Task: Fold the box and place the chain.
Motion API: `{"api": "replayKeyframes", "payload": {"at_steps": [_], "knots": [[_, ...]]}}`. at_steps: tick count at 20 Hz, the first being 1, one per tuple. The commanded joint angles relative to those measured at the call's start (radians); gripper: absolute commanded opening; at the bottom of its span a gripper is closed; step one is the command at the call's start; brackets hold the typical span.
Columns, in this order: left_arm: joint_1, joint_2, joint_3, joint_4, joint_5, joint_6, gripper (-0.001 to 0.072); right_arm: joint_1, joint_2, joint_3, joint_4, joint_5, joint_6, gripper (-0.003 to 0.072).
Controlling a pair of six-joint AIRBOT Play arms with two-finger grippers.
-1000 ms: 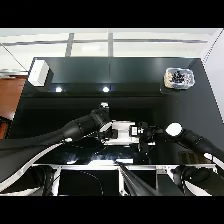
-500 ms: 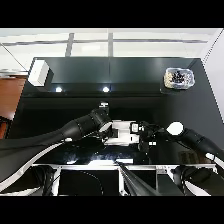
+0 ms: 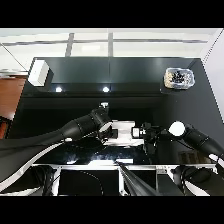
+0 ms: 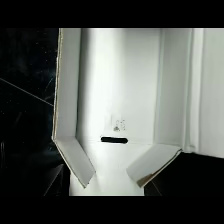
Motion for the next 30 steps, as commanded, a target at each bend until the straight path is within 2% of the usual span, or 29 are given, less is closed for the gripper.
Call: {"api": "replayKeyframes", "payload": {"at_steps": [1, 5, 6, 8, 9, 10, 14, 18, 25, 26, 27, 28, 29, 30], "knots": [[0.001, 0.0, 0.001, 0.001, 0.001, 0.0, 0.0026, 0.0, 0.002, 0.002, 0.032, -0.003, 0.006, 0.0533], [0.001, 0.0, 0.001, 0.001, 0.002, 0.0, 0.0027, 0.0, 0.003, 0.01, 0.042, -0.006, 0.028, 0.053], [0.001, 0.0, 0.001, 0.001, 0.002, 0.0, 0.0026, 0.0, 0.005, 0.015, 0.041, -0.005, 0.042, 0.0419], [0.001, 0.0, 0.001, 0.001, 0.005, 0.0, 0.0026, 0.0, 0.005, 0.019, 0.044, -0.005, 0.056, 0.0405], [0.001, 0.0, 0.001, 0.0, 0.006, 0.0, 0.0026, 0.003, 0.005, 0.019, 0.05, 0.006, 0.064, 0.0313], [0.001, 0.0, 0.001, 0.0, 0.007, 0.0, 0.0026, 0.005, 0.005, 0.019, 0.065, 0.013, 0.072, 0.03], [0.001, 0.0, 0.001, -0.001, 0.016, 0.0, 0.0027, 0.034, 0.005, 0.019, 0.151, 0.002, 0.082, 0.03], [0.001, 0.0, 0.001, -0.003, 0.024, 0.0, 0.0026, 0.067, 0.004, 0.018, 0.245, -0.06, 0.082, 0.03], [0.001, 0.0, 0.001, -0.003, 0.024, 0.0, 0.0026, 0.07, 0.004, 0.018, 0.24, -0.069, 0.087, 0.03], [0.001, 0.0, 0.001, -0.003, 0.024, 0.0, 0.0026, 0.07, 0.004, 0.018, 0.233, -0.069, 0.087, 0.0318], [0.001, 0.0, 0.001, -0.003, 0.024, 0.0, 0.0026, 0.07, 0.004, 0.018, 0.222, -0.071, 0.087, 0.0407], [0.001, 0.0, 0.001, -0.003, 0.024, 0.0, 0.0026, 0.07, 0.004, 0.018, 0.205, -0.072, 0.089, 0.0415], [0.001, 0.0, 0.001, -0.003, 0.024, 0.0, 0.0026, 0.07, 0.004, 0.018, 0.189, -0.072, 0.094, 0.0297], [0.001, 0.0, 0.001, -0.003, 0.024, 0.0, 0.0026, 0.07, 0.004, 0.018, 0.18, -0.073, 0.098, 0.0292]]}}
